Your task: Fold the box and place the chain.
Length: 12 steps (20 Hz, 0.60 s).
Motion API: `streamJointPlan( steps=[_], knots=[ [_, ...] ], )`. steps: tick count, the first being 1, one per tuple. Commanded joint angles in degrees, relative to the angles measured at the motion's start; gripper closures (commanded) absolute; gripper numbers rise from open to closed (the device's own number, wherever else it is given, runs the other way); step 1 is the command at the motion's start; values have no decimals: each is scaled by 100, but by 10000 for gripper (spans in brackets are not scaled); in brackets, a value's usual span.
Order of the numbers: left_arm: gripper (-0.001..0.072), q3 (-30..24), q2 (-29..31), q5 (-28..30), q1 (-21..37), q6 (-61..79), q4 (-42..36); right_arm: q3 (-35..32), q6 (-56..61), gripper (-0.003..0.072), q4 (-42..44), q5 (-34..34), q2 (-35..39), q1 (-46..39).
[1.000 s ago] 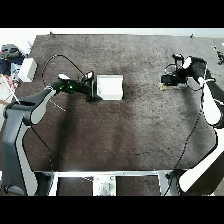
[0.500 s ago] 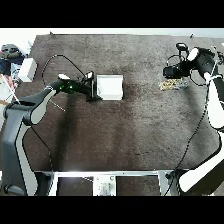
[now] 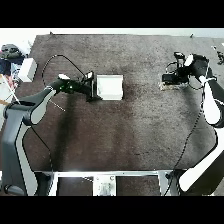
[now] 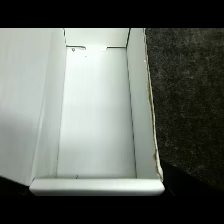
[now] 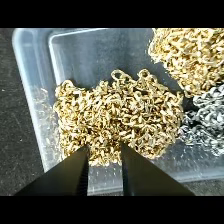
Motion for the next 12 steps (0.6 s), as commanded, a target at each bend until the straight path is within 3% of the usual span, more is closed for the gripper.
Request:
streamJointPlan(
  steps=[1, 3, 5, 8, 10, 12],
  knots=[
    [424, 0, 4, 2, 4, 0, 0, 7, -17, 474, 20, -42, -90, 2],
    [423, 0, 4, 2, 4, 2, 0, 7, -20, 475, 72, -81, -120, 11],
    [424, 0, 4, 4, 4, 2, 2, 11, -35, 657, 72, -181, -125, 24],
    [424, 0, 4, 2, 4, 0, 0, 9, -35, 654, 94, -195, -125, 33],
    [424, 0, 4, 2, 4, 0, 0, 9, -13, 533, 94, -122, -125, 33],
    [424, 0, 4, 2, 4, 2, 0, 9, -13, 534, 92, -105, -125, 31]
  ],
)
